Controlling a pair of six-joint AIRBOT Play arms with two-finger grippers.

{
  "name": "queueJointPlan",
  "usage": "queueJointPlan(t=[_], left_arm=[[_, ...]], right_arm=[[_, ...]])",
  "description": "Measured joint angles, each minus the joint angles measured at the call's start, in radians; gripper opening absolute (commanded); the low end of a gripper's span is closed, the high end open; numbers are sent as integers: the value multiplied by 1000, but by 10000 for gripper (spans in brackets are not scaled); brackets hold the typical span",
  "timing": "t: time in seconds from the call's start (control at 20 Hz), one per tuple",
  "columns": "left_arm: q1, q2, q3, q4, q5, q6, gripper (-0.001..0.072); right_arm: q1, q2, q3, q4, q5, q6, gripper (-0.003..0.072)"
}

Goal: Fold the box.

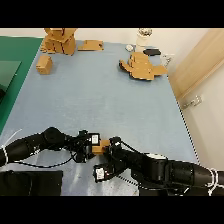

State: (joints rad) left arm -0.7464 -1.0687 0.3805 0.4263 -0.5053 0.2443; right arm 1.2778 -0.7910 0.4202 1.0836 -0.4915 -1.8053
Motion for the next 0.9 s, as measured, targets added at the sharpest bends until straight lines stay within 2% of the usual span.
queueJointPlan(t=[0.4, 0.45, 0.5, 0.9], left_arm=[[0, 0, 0, 1, -2, 2, 540], [0, 0, 0, 1, -2, 2, 540], [0, 0, 0, 1, -2, 2, 540], [0, 0, 0, 0, -2, 0, 540]], right_arm=[[7, 44, 17, -24, -6, 21, 226], [7, 51, 18, -26, -8, 21, 170], [7, 54, 18, -32, -12, 22, 154], [7, 19, 18, -47, -36, 26, 154]])
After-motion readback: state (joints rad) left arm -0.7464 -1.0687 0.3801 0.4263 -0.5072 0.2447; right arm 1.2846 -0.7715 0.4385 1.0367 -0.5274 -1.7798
